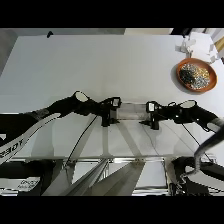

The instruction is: Fold the box and place the chain.

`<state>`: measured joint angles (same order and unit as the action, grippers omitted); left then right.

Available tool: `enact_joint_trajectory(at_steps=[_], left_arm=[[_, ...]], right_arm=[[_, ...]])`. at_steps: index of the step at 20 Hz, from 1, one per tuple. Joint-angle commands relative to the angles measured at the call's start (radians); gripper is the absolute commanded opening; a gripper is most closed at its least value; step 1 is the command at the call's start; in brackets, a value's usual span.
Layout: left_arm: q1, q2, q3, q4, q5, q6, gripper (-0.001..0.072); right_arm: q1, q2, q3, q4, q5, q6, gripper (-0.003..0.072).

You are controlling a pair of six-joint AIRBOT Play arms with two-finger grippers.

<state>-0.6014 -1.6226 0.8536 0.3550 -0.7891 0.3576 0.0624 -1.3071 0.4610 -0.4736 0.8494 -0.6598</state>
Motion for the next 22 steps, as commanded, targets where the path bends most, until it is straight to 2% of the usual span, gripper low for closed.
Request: enact_joint_trajectory(at_steps=[1,5,8,11,16,19,22], left_arm=[[-0.001,-0.001,-0.001,0.000,0.000,0.000,0.0133],[-0.001,-0.001,-0.001,0.000,0.000,0.000,0.0133],[-0.001,-0.001,-0.001,0.000,-0.001,0.000,0.0133],[-0.001,-0.001,-0.001,0.000,-0.001,0.000,0.0133],[-0.001,-0.001,-0.001,0.000,0.000,0.000,0.0133],[-0.001,-0.001,-0.001,0.000,0.000,0.000,0.0133],[-0.001,-0.001,-0.001,0.000,0.000,0.000,0.0133]], right_arm=[[0.001,0.000,0.001,0.006,0.000,0.000,0.0474],[0.001,0.000,0.001,0.008,-0.003,0.002,0.0477],[0.000,0.005,0.001,0.029,-0.005,0.032,0.0694],[0.000,0.051,0.001,-0.046,-0.010,0.113,0.0690],[0.000,0.206,0.001,-0.340,-0.044,0.409,0.0684],[0.000,0.291,0.001,-0.535,0.002,0.624,0.0684],[0.000,0.380,0.002,-0.607,0.034,0.733,0.0684]])
